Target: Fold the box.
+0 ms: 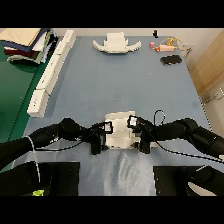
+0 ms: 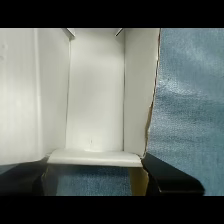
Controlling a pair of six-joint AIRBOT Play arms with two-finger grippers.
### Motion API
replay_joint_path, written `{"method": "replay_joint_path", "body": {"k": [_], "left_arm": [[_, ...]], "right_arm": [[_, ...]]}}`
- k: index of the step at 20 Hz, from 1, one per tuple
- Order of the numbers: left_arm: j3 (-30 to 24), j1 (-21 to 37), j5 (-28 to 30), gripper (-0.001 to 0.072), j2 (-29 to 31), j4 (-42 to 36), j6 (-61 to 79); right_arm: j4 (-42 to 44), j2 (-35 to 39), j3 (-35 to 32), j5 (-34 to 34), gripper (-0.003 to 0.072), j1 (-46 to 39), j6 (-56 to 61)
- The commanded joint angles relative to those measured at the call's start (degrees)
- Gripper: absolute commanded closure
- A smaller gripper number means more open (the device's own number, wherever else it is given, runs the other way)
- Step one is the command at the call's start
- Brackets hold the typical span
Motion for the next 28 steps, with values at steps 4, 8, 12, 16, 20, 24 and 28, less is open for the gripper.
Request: {"method": "replay_joint_path", "body": {"k": [4, 8, 12, 16, 20, 24, 28], "left_arm": [[0.07, 0.00, 0.00, 0.0265, -0.04, 0.02, -0.02], [0.07, 0.00, 0.00, 0.0265, -0.04, 0.02, -0.02], [0.07, 0.02, 0.00, 0.0265, -0.04, 0.02, -0.02], [0.07, 0.02, 0.00, 0.0265, -0.04, 0.02, -0.02], [0.07, 0.02, 0.00, 0.0265, -0.04, 0.02, -0.02], [0.07, 0.00, 0.00, 0.0265, -0.04, 0.02, -0.02], [0.07, 0.00, 0.00, 0.0265, -0.04, 0.02, -0.02]], "right_arm": [[-0.76, 0.33, 0.13, -0.59, -0.0019, 0.04, 0.17], [-5.64, 2.58, 1.25, -5.51, 0.0465, 0.04, 4.50], [-22.23, 3.91, 3.89, -10.78, 0.0679, -0.02, 27.91], [-44.68, 6.12, 8.70, -17.99, 0.0679, -0.42, 61.05], [-54.29, 5.20, 9.46, -31.43, 0.0679, -5.86, 82.20], [-36.70, -1.01, 5.84, -29.68, 0.0680, -12.85, 78.51], [-12.59, -5.09, 4.13, -21.42, 0.0680, -12.90, 66.29]]}}
